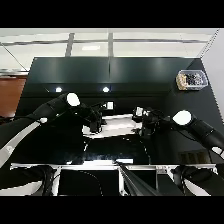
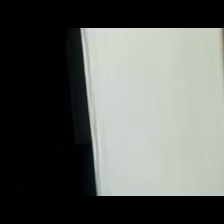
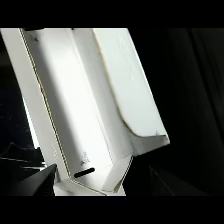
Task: Fold the box and place the chain.
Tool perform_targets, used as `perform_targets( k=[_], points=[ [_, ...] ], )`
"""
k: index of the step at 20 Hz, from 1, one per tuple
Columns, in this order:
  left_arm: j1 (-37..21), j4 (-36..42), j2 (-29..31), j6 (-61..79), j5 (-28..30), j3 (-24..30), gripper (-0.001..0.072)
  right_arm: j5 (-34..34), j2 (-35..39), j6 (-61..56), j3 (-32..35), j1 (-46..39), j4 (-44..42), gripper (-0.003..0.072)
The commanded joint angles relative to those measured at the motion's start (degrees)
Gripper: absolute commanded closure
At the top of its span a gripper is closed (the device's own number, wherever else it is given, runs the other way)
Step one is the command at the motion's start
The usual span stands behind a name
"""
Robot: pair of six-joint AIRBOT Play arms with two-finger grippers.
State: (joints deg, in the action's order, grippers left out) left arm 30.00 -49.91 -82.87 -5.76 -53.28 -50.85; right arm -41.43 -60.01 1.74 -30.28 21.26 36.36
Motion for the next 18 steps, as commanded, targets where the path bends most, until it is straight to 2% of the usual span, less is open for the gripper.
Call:
perform_targets(
  k=[1, 18],
  points=[
    [-0.02, 0.04, -0.02, -0.02, 0.13, 0.02, 0.0683, -2.86, -0.04, 2.73, -0.04, 0.2, -2.8, -0.0016],
    [-0.09, 0.04, -0.02, -0.04, 0.31, 0.02, 0.0682, -3.5, -7.82, 10.36, 1.97, 2.08, -4.83, -0.0016]
  ],
)
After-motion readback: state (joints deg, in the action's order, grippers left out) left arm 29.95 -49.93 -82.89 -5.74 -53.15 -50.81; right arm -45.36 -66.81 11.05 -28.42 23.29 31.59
